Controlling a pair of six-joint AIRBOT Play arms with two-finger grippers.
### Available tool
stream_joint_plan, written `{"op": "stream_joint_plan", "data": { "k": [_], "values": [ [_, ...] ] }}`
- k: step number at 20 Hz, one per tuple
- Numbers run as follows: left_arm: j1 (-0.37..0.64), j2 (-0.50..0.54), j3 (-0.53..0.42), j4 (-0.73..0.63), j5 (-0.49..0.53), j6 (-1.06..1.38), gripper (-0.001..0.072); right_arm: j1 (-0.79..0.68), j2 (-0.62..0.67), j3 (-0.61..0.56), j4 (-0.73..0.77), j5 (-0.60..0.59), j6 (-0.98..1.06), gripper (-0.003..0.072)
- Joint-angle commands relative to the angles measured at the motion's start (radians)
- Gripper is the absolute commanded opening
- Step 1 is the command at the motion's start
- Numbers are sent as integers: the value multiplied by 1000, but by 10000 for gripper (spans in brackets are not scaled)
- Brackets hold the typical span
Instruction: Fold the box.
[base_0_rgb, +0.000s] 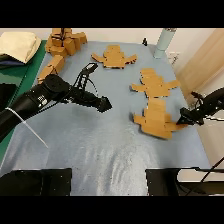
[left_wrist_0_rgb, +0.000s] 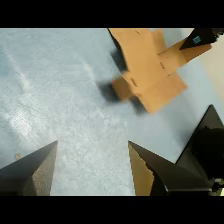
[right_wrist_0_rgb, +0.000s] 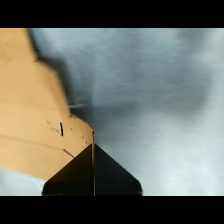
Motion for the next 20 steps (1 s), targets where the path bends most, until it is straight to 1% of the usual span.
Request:
{"op": "stream_joint_plan", "data": {
  "k": [1,2,3,4,5,6,8,9,10,11,12,13,14,18,19,20],
  "values": [
    [0,0,1,-53,2,0,689,71,3,-23,286,-6,-21,6],
    [1,0,1,-54,3,0,688,106,10,-40,418,-7,-59,6],
    [3,0,1,-53,3,0,689,166,23,-63,514,-2,-85,6],
    [3,0,1,-53,2,0,688,232,38,-85,535,16,-89,5],
    [5,0,1,-53,0,0,688,299,57,-115,529,50,-83,5],
    [8,0,1,-52,-3,0,688,361,81,-159,527,111,-82,5],
    [16,0,1,-51,-16,-5,688,447,119,-243,505,272,-23,5],
    [27,-1,1,-43,-27,-32,689,477,123,-268,475,327,15,7],
    [39,-1,1,-35,-46,-52,689,498,117,-278,449,340,34,8],
    [53,0,1,-31,-75,-62,688,513,108,-283,434,338,45,44],
    [70,0,1,-32,-106,-76,688,524,98,-284,432,334,48,117],
    [84,-1,1,-32,-130,-79,688,536,90,-284,432,334,48,205],
    [95,0,1,-33,-147,-79,689,547,83,-284,433,334,48,237],
    [106,0,1,-54,-160,-79,688,576,60,-283,406,335,47,237],
    [106,0,1,-71,-173,-80,688,579,57,-283,410,342,47,206],
    [106,0,1,-84,-179,-92,688,579,57,-282,418,355,34,14]
  ]
}}
